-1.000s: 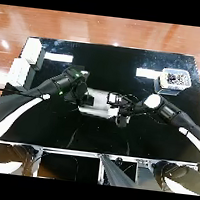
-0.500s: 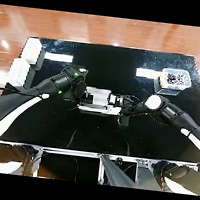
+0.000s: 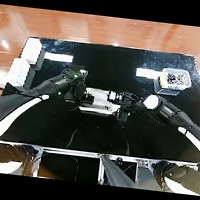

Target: Fold the box and place the chain.

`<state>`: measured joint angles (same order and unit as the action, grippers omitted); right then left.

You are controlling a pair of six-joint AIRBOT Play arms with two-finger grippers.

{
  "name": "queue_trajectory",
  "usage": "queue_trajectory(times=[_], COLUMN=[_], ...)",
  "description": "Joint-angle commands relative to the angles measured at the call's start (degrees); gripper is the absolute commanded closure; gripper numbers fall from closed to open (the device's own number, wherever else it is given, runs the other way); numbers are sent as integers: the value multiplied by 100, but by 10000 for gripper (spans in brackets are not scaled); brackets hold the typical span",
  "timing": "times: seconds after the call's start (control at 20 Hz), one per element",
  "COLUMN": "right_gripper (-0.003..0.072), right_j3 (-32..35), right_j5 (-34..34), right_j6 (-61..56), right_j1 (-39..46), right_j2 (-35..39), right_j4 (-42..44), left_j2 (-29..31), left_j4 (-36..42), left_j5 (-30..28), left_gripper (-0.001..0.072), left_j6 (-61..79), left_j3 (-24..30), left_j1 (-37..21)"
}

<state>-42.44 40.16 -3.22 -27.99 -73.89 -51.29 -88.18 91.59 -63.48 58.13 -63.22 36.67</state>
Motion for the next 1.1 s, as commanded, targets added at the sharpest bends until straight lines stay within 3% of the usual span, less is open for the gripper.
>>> queue_trajectory(times=[0.0,0.05,0.1,0.25,0.3,0.35,0.4,0.45,0.8,0.85,0.9,0.95,1.05], right_gripper=[59,69,126,130,210,425,567,623,624,580,355,214,216], right_j3=[-39,-76,-122,-219,-234,-236,-236,-238,-245,-245,-245,-254,-297], right_j5=[-59,-63,-68,-74,-26,-11,11,9,-87,-160,-223,-229,-188], right_j6=[20,42,81,417,455,455,455,455,461,452,450,448,234], right_j1=[0,0,0,-35,-52,-76,-107,-118,-186,-184,-173,-164,-122], right_j2=[-149,-188,-212,-269,-289,-295,-304,-310,-345,-345,-345,-343,-326], right_j4=[28,46,144,610,675,675,688,691,909,905,901,892,529], left_j2=[-4,-4,-7,-7,-7,-7,-7,-7,-59,-81,-96,-101,-101], left_j4=[17,17,17,17,20,20,20,20,63,63,66,72,70], left_j5=[114,103,98,96,96,96,96,96,94,74,63,50,46], left_gripper=[686,686,686,686,686,686,686,686,685,686,686,686,686], left_j6=[153,160,170,170,170,170,170,170,168,168,168,168,168], left_j3=[15,15,17,17,17,17,17,17,15,15,15,17,15], left_j1=[0,0,0,0,0,0,0,0,0,0,0,0,0])
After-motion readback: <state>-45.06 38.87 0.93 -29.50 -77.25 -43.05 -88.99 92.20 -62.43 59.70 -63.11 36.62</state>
